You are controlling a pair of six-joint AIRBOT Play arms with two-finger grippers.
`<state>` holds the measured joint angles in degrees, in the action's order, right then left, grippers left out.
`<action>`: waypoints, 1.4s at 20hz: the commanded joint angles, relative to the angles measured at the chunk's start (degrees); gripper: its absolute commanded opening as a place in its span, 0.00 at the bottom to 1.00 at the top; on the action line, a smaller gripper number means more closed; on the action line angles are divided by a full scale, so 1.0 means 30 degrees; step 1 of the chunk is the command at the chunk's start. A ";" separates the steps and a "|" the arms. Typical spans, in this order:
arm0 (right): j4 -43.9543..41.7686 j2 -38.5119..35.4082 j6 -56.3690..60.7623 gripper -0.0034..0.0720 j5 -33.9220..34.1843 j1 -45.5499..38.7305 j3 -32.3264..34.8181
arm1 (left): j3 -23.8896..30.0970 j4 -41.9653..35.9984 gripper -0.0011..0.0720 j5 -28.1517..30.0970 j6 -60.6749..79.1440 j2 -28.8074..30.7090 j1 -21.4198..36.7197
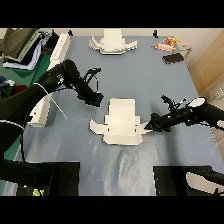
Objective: Fold the box.
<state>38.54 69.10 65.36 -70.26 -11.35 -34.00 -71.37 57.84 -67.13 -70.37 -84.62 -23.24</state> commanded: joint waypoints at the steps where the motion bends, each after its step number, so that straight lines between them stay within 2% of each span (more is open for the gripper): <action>1: -0.2004 -0.0313 -0.3614 0.05 -0.0066 0.0918 0.0219 | -0.0015 0.0007 0.03 0.0510 0.0000 -0.0015 0.0007; 5: -0.1574 -0.1647 -0.3956 0.05 0.3198 0.3432 0.0692 | -0.0015 -0.0168 0.03 0.0685 -0.0022 -0.0015 0.0000; 8: -0.1027 -0.2856 -0.3942 0.05 0.5042 0.4182 0.0750 | -0.0015 -0.0372 0.03 0.0444 0.0211 -0.0007 0.0015; 13: 0.0969 -0.3963 -0.3337 0.05 0.5515 0.4167 0.1632 | -0.0015 -0.0568 0.04 -0.0911 0.1122 0.0000 0.0204; 17: 0.0867 -0.4058 -0.3308 0.05 0.5952 0.4167 0.3031 | -0.0007 -0.1341 0.05 -0.2863 0.1472 0.0364 0.1996; 18: 0.0860 -0.4109 -0.3308 0.06 0.5982 0.4167 0.3206 | 0.0022 -0.1938 0.49 -0.3198 0.1501 0.0474 0.2616; 19: 0.0867 -0.4189 -0.3315 0.05 0.6091 0.4175 0.3315 | 0.0102 -0.2630 0.81 -0.3475 0.1435 0.0503 0.3118; 24: 0.0882 -0.5435 -0.3322 0.05 0.6754 0.4167 0.3752 | 0.1297 -0.3847 0.82 -0.4342 0.2317 0.0503 0.3730; 28: 0.0787 -0.6193 -0.3300 0.06 0.6659 0.4167 0.4007 | 0.2710 -0.6965 0.82 -0.3024 0.5260 0.0328 0.3687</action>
<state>41.25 51.92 55.42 -50.76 1.21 -22.46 -65.65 43.48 -78.04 -60.69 -83.31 -12.38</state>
